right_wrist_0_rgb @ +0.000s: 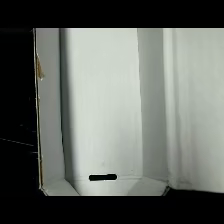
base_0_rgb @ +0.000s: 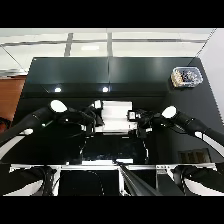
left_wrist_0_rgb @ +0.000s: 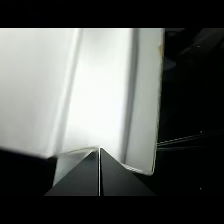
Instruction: Fold the box and place the chain.
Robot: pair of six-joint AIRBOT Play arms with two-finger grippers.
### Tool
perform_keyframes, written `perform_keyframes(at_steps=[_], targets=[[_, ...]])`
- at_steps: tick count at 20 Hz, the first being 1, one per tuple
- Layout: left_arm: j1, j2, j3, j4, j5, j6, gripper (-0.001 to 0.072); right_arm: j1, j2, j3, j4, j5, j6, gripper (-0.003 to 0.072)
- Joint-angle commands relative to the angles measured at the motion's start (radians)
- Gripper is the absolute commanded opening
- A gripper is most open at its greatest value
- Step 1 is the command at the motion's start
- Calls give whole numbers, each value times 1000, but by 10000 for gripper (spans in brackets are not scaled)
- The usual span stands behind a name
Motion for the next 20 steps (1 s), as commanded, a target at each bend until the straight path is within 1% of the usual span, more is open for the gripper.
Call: perform_keyframes(at_steps=[1,3,4,6,7,8,10,12,14,16,18,20], targets=[[105,92,19,138,-92,-225,30,1,-1,0,0,0,0,232],[222,149,15,251,-74,-501,30,1,-1,0,0,0,0,232],[299,152,15,282,-76,-616,30,1,-1,0,0,0,0,232],[477,132,9,263,-116,-941,30,1,-1,0,0,0,0,232],[547,117,2,239,-161,-1088,30,1,-1,0,0,0,0,232],[610,97,-11,208,-219,-1164,30,1,-1,0,0,0,0,232],[678,43,-48,127,-294,-1126,30,1,-1,0,0,0,0,232],[683,-26,-74,78,-347,-1057,30,1,-1,0,0,0,0,232],[623,-95,-77,51,-364,-1029,29,1,-1,0,0,0,0,232],[521,-132,-77,40,-309,-1031,29,1,-1,0,0,0,0,232],[410,-138,-76,19,-244,-1031,29,1,-1,0,0,0,0,232],[327,-138,-76,-13,-222,-1031,29,1,-1,0,0,0,0,232]])
